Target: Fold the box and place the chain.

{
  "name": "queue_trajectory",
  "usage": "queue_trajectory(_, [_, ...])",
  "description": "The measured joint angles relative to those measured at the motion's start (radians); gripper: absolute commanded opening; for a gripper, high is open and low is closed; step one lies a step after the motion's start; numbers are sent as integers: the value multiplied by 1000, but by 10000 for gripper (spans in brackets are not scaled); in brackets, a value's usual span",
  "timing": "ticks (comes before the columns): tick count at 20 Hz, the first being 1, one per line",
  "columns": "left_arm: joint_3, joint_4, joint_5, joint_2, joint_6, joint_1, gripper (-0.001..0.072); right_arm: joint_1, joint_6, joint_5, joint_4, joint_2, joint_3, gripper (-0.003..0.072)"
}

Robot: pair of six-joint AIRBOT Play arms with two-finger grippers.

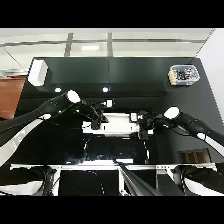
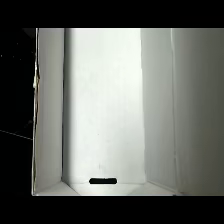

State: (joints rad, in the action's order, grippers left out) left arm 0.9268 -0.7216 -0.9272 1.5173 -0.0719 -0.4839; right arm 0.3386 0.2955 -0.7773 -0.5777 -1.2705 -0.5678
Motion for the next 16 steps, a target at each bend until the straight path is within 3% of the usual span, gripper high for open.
queue_trajectory(16, [0, 1, 0, 0, 1, 0, 24, 0, -35, 22, -39, -16, 0, 638])
